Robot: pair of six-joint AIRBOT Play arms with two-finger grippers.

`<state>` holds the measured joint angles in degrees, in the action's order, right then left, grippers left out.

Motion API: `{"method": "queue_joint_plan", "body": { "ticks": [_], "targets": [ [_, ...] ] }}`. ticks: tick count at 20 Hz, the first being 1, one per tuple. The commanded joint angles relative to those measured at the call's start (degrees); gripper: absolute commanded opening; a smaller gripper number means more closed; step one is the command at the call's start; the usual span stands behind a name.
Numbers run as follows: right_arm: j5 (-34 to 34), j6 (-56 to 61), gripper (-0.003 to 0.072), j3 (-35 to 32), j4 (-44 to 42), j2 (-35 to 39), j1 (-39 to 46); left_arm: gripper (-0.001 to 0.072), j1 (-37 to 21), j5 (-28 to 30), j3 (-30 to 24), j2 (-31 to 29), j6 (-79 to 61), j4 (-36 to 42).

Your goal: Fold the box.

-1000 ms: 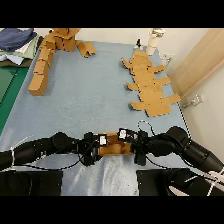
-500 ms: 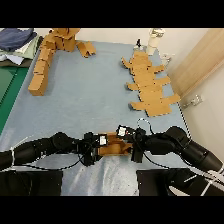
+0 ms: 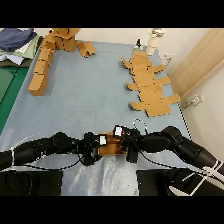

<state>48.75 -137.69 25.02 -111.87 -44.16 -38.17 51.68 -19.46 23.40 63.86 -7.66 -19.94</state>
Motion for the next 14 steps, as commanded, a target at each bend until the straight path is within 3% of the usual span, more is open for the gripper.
{"method": "queue_joint_plan", "body": {
  "ticks": [1, 8, 10, 12, 14],
  "targets": [
    [-1.0, -1.4, 0.016, 0.0, -2.0, -0.2, -0.1, 0.053, 0.0, 0.0, 0.0, 0.0, 0.0, 0.0],
    [-2.3, -1.5, 0.017, 0.0, -3.0, -3.0, -0.1, 0.0529, 0.0, 0.0, 0.0, 0.0, 0.0, 0.0],
    [-2.3, -1.5, 0.0393, 0.0, -2.9, -3.0, -0.1, 0.0529, 0.0, 0.0, 0.0, 0.0, 0.0, 0.0],
    [-2.3, -1.5, 0.0439, 0.0, -2.8, -3.0, -0.1, 0.053, 0.0, 0.0, 0.0, 0.0, 0.0, 0.0],
    [-2.3, -1.5, 0.0533, 0.0, -2.8, -3.1, -0.1, 0.053, 0.0, 0.0, 0.0, 0.0, 0.0, 0.0]
  ]
}}
